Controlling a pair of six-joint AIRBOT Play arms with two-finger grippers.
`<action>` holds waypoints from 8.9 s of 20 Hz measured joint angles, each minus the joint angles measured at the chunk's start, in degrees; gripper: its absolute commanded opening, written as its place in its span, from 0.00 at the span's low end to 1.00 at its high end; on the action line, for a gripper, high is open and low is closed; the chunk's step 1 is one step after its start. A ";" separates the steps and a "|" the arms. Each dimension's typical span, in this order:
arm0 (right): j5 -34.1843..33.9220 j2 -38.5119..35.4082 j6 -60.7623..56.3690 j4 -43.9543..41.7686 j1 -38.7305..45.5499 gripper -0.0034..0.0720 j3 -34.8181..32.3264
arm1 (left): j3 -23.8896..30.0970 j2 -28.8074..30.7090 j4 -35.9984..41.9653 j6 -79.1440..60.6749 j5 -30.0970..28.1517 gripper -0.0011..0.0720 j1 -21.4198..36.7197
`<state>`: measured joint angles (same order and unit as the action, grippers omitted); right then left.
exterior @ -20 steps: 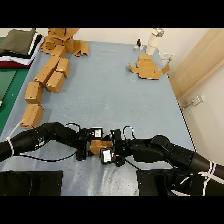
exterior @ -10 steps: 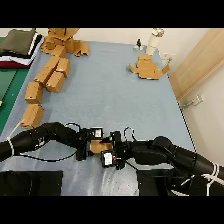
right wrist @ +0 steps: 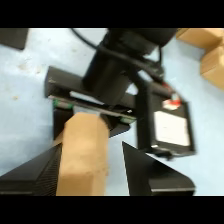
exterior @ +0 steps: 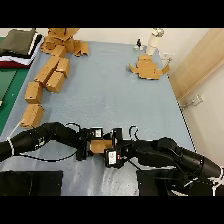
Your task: Fold the box.
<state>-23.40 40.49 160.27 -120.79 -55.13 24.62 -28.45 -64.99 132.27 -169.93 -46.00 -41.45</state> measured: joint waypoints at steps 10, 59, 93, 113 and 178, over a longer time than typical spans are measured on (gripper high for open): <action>2.01 2.64 -1.31 -0.04 1.14 0.81 0.02 | 0.00 0.00 -0.04 -0.02 0.04 0.65 0.00; -2.84 9.09 -1.55 3.23 1.09 0.34 0.55 | 0.00 0.00 -0.04 -0.02 0.04 0.65 0.00; 11.58 -4.04 -84.24 -25.38 1.14 0.05 -13.42 | 0.00 0.00 -0.04 0.00 0.04 0.65 0.00; 11.13 0.09 -86.31 -23.58 1.09 0.05 -13.84 | 0.00 0.00 -0.04 -0.02 0.04 0.65 0.00; -14.53 0.22 -119.34 35.34 20.85 0.05 0.13 | -28.74 -16.63 -35.52 81.50 8.55 0.65 38.64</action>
<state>-37.93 40.71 40.93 -85.45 -34.28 24.75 -57.19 -81.62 96.75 -88.42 -37.45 -2.81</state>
